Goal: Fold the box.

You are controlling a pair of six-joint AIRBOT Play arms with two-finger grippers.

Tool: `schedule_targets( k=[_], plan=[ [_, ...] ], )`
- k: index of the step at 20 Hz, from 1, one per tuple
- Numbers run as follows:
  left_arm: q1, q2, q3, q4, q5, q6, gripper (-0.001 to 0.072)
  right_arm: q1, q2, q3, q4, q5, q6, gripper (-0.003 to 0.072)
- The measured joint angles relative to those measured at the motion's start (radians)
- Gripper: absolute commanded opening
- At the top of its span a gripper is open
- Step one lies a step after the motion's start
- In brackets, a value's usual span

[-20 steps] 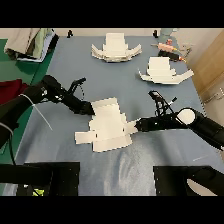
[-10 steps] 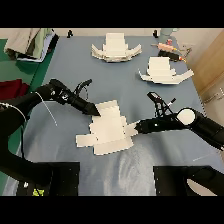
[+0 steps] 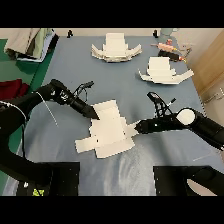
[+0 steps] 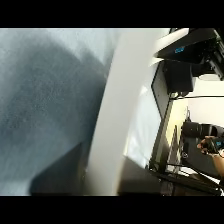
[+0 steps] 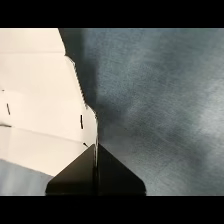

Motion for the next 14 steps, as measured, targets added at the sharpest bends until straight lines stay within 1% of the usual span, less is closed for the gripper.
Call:
schedule_targets(
  k=[3,4,5,6,7,10,11,12,13,14],
  plan=[
    [-0.016,0.0,0.0,0.0,-0.002,0.004,0.0016,0.0,0.0,0.0,0.0,-0.007,-0.001,0.0003],
    [-0.023,0.0,0.0,-0.005,-0.002,0.003,0.0016,0.0,0.0,0.0,0.0,-0.011,-0.001,0.0043],
    [-0.029,0.0,0.0,-0.008,-0.003,0.001,0.0016,0.0,0.0,0.0,0.0,-0.019,-0.002,0.0136],
    [-0.036,0.0,0.0,-0.011,-0.003,-0.005,0.0016,0.0,0.0,0.0,0.001,-0.024,-0.005,0.0255],
    [-0.043,0.0,0.0,-0.024,-0.001,-0.008,0.0015,0.0,0.0,0.0,0.0,-0.026,-0.005,0.03],
    [-0.064,0.0,0.011,-0.048,0.026,-0.004,0.0013,-0.007,0.0,0.011,-0.05,-0.042,0.006,0.0301],
    [-0.07,0.003,0.017,-0.051,0.039,0.013,0.0013,-0.016,0.001,0.023,-0.096,-0.042,0.029,0.0381],
    [-0.076,0.008,0.023,-0.054,0.052,0.032,0.0012,-0.028,0.002,0.039,-0.15,-0.04,0.061,0.0541],
    [-0.082,0.018,0.029,-0.057,0.071,0.058,0.0012,-0.044,0.006,0.062,-0.219,-0.035,0.104,0.0578],
    [-0.09,0.031,0.032,-0.059,0.085,0.085,0.0012,-0.062,0.01,0.088,-0.286,-0.022,0.155,0.0578]
  ],
)
